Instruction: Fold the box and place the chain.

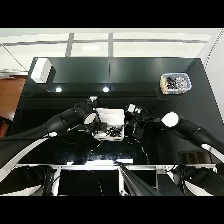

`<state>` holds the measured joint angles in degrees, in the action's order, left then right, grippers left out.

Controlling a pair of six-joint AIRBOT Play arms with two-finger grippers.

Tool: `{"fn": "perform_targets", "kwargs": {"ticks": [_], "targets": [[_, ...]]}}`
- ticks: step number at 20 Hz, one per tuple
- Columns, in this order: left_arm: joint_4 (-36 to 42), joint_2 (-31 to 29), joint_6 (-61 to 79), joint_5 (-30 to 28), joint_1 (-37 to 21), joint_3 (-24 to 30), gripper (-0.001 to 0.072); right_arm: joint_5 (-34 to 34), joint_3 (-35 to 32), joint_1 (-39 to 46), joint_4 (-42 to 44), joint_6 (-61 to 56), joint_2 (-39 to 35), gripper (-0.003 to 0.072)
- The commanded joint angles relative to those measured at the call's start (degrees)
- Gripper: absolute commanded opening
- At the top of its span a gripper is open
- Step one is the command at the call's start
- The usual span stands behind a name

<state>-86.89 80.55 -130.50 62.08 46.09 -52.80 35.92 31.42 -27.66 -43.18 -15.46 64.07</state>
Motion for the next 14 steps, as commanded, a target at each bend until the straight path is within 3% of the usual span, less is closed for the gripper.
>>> {"fn": "perform_targets", "kwargs": {"ticks": [1, 6, 10, 14], "targets": [[0.39, 0.02, 0.02, 0.0, -0.02, -0.04, 0.0031, 9.09, 0.02, 4.31, -2.49, -6.97, -7.17, 0.0063], [0.39, 0.02, 0.02, -0.02, -0.02, -0.04, 0.0031, 21.88, 1.14, 5.86, 5.55, -13.51, -13.64, 0.0026], [0.44, 0.02, 0.02, 0.0, -0.02, -0.04, 0.0031, 22.97, 1.14, 5.84, 21.99, -13.35, -13.64, 0.0026], [0.44, 0.02, 0.02, -0.02, -0.02, -0.04, 0.0031, 22.62, 1.14, 4.61, 32.02, -11.8, -13.62, 0.0026]]}}
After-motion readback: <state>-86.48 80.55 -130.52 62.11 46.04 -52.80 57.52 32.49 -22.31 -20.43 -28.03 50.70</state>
